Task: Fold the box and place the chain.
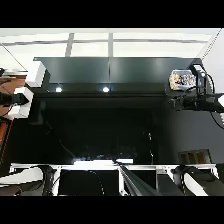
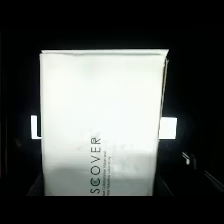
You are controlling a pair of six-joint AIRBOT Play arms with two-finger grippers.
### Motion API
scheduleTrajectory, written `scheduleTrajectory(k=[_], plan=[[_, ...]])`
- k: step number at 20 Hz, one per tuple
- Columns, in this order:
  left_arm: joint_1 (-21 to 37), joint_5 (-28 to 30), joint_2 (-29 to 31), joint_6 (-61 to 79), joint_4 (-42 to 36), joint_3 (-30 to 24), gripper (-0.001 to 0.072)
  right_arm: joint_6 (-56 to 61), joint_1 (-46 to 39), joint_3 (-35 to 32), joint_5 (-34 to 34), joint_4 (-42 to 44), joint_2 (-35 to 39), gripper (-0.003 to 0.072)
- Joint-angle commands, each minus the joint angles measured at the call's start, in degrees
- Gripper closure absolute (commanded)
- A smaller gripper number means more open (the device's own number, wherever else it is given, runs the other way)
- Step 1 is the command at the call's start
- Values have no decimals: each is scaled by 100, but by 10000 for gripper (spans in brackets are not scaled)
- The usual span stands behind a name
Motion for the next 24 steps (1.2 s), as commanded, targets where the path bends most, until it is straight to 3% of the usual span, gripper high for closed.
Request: scheduleTrajectory(k=[1, 5, 12, 13, 16, 17, 18, 19, 24], plan=[[-227, 293, -323, -17, 315, 304, 680, 50, 2, 0, -85, 11, 4, 673], [-540, 358, -684, -448, 822, 514, 680, 116, 2, 2, -107, 11, 4, 673], [-645, 957, -944, -474, 774, 520, 671, 374, 4, 2, -105, 13, 4, 674], [-647, 1110, -944, -535, 737, 520, 604, 374, 4, 0, -103, 11, 4, 674], [-693, 1370, -944, -599, 721, 544, 497, 378, 4, 0, -105, 11, 4, 674], [-708, 1390, -944, -599, 728, 542, 346, 398, 4, 2, -105, 11, 4, 673], [-728, 1379, -942, -599, 739, 544, 86, 417, 4, 2, -103, 13, 4, 673], [-732, 1257, -925, -605, 743, 566, -4, 417, 4, 2, -94, 17, 4, 673], [-726, -339, -739, -636, 782, 1143, -4, 411, 2, 2, -90, 55, 4, 673]])
